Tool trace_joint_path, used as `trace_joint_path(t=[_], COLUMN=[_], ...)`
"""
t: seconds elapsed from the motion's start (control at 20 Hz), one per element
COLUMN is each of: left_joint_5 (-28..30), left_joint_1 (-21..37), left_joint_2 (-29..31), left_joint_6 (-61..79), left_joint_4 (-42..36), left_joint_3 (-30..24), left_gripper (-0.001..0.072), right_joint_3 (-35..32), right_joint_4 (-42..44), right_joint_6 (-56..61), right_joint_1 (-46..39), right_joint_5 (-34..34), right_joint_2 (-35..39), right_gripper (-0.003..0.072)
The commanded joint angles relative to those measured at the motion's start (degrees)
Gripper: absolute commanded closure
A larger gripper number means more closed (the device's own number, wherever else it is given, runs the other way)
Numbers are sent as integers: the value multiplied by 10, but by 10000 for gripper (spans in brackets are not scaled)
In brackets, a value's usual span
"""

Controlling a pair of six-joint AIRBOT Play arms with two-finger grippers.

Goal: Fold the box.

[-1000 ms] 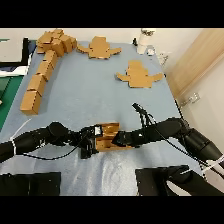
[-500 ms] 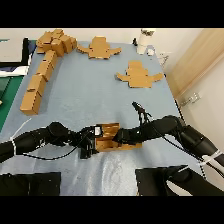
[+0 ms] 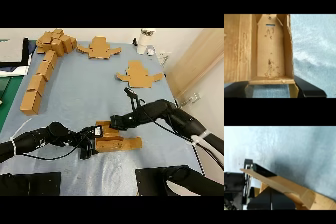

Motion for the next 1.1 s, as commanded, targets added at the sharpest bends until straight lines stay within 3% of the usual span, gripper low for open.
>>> trace_joint_path(t=[0.0,0.35,0.85,1.05], left_joint_5=[0,0,1,1], left_joint_1=[0,0,0,0], left_joint_2=[0,0,0,0], left_joint_6=[-1,-1,-1,-1], left_joint_4=[0,0,0,0], left_joint_3=[0,0,0,0], left_gripper=[184,184,183,184], right_joint_3=[33,34,37,53], right_joint_4=[-16,-16,-20,-42], right_joint_6=[-42,-117,-121,-123], right_joint_1=[0,0,0,-18], right_joint_5=[10,9,5,-4], right_joint_2=[-78,-171,-169,-130], right_gripper=[683,683,683,683])
